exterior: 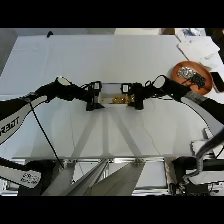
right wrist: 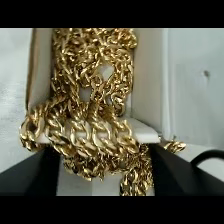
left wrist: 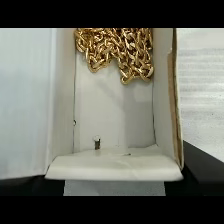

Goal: Fold the box and place the chain.

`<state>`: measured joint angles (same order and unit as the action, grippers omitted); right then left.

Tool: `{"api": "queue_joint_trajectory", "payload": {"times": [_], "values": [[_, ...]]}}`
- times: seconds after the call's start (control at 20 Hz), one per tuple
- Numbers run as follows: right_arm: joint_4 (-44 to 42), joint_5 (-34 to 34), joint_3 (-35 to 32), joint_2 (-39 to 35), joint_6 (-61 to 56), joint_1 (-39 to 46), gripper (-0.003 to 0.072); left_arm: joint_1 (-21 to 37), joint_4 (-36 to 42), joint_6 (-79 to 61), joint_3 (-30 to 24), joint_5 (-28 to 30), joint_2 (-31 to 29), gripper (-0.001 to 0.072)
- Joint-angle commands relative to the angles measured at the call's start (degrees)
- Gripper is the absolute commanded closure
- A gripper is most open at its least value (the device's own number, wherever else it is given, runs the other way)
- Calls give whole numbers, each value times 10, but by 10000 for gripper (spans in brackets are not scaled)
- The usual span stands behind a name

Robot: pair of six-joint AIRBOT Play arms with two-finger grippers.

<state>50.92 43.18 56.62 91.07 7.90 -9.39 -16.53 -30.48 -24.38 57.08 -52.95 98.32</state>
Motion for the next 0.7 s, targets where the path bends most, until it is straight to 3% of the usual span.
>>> {"api": "queue_joint_trajectory", "payload": {"times": [0.0, 0.05, 0.1, 0.2, 0.25, 0.3, 0.65], "values": [[-12, -21, -3, 13, 25, 0, 297, 0, 0, 0, 0, 0, 0, 453], [-10, -20, -3, 13, 23, 0, 409, 0, 0, 0, 0, 0, 0, 453], [-6, -20, -3, 13, 10, 0, 469, 0, 0, 0, 0, 0, 0, 453], [10, -19, -3, 13, -23, 0, 471, 0, 0, 0, 0, 0, 0, 453], [24, -18, -3, 12, -39, 0, 543, 0, 0, 0, 0, 0, 0, 453], [39, -18, -3, 9, -52, 0, 673, 0, 0, 0, 0, 0, 0, 453], [59, -36, -3, -72, -80, 0, 673, 0, 0, 0, 0, 0, 0, 453]]}}
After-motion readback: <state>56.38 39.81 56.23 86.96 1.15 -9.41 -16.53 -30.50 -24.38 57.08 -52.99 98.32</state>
